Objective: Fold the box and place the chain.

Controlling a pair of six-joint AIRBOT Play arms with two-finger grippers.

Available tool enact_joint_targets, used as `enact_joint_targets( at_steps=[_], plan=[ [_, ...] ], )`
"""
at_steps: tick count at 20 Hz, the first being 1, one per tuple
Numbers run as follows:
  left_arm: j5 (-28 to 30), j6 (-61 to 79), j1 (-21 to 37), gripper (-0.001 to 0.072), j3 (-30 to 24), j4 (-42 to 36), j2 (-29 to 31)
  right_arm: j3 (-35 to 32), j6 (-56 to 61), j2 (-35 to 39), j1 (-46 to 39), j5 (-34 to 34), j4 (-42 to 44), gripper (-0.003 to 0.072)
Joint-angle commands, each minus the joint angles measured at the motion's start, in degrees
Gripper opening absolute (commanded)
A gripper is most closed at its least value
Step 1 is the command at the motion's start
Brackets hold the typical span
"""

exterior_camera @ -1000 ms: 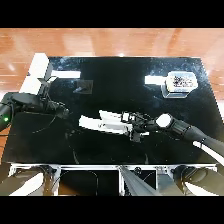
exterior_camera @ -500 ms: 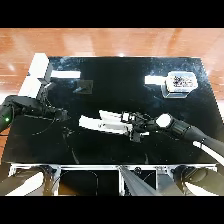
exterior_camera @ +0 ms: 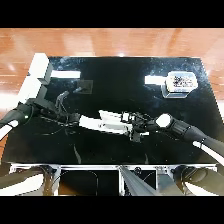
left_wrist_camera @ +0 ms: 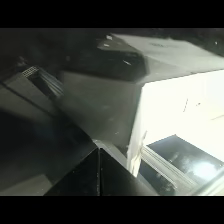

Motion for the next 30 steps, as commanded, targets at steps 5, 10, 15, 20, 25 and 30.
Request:
enact_joint_targets(
  at_steps=[5,10,15,20,25,30],
  plan=[
    [-3.6,-0.3,-7.9,0.0022,0.5,-4.5,-1.9,0.0,0.0,0.0,0.0,0.0,0.0,0.0394],
    [-1.6,-0.3,-8.5,0.0205,2.2,-5.7,-1.9,0.0,0.0,0.0,0.0,0.0,0.0,0.0394],
    [3.8,-0.3,-8.5,0.053,6.1,-5.2,-1.9,0.0,0.0,0.0,0.0,0.0,0.0,0.0394],
    [6.9,-0.3,-8.5,0.0617,9.2,-5.3,-1.9,0.0,0.0,0.0,0.0,0.0,0.0,0.0394],
    [6.8,-0.3,-8.6,0.0617,9.4,-6.1,-1.9,0.0,0.0,0.0,0.0,0.0,0.0,0.0394],
    [6.1,-0.4,-10.2,0.0617,9.4,-7.0,-1.9,0.0,0.0,0.0,0.0,0.0,0.0,0.0394]
  ],
)
